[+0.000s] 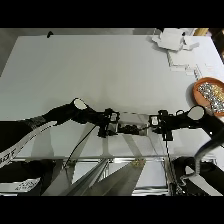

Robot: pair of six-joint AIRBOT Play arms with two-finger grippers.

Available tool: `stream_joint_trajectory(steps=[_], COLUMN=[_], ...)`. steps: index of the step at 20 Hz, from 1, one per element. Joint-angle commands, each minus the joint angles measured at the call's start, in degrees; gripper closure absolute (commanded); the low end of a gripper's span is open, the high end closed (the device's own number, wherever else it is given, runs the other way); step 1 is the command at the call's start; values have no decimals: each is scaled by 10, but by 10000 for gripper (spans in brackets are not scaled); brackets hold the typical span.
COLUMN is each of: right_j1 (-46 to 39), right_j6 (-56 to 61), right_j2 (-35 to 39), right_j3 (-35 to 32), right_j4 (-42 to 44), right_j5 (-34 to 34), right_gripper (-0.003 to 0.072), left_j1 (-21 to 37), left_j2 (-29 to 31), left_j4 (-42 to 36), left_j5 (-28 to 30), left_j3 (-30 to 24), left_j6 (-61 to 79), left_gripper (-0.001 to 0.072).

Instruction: Fold the box and place the chain.

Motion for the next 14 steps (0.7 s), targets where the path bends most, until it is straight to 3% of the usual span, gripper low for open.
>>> stream_joint_trajectory(steps=[1, 7, 9, 12, 14], right_j1=[0, 0, 0, 0, 0], right_j6=[-6, -6, -6, -6, -5], right_j2=[0, 0, 0, 0, 2], right_j3=[-2, -2, -2, -2, -2], right_j4=[6, 10, 17, 17, 16], right_j5=[-4, -3, 0, 0, 8], right_gripper=[469, 479, 578, 589, 665], left_j1=[0, 0, 0, 0, 0], left_j2=[0, 0, 0, 0, 0], left_j4=[0, 0, 0, 0, 0], left_j5=[0, 0, 0, 0, 0], left_j3=[1, 1, 1, 1, 1], left_j6=[0, 0, 0, 0, 0], left_gripper=[437, 437, 437, 437, 437])
